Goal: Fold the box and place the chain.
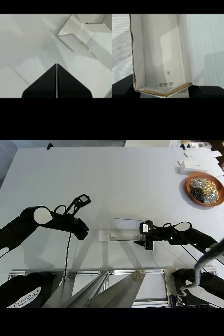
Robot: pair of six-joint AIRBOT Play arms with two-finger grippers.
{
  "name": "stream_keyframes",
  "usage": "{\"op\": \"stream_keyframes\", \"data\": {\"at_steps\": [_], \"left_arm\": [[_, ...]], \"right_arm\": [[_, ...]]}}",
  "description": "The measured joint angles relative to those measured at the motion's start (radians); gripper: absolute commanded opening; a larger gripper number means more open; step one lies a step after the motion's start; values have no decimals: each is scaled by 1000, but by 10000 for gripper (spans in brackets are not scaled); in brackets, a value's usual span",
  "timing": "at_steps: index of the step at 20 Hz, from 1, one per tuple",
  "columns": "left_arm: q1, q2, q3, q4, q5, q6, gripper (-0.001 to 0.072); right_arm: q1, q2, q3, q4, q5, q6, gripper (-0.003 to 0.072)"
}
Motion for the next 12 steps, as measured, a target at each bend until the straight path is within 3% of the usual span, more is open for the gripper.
{"op": "stream_keyframes", "data": {"at_steps": [8,12], "left_arm": [[-16,-227,0,-164,22,-142,5],[-37,-280,0,-214,45,-154,5]], "right_arm": [[0,0,0,0,0,0,317],[0,0,0,0,0,0,317]]}}
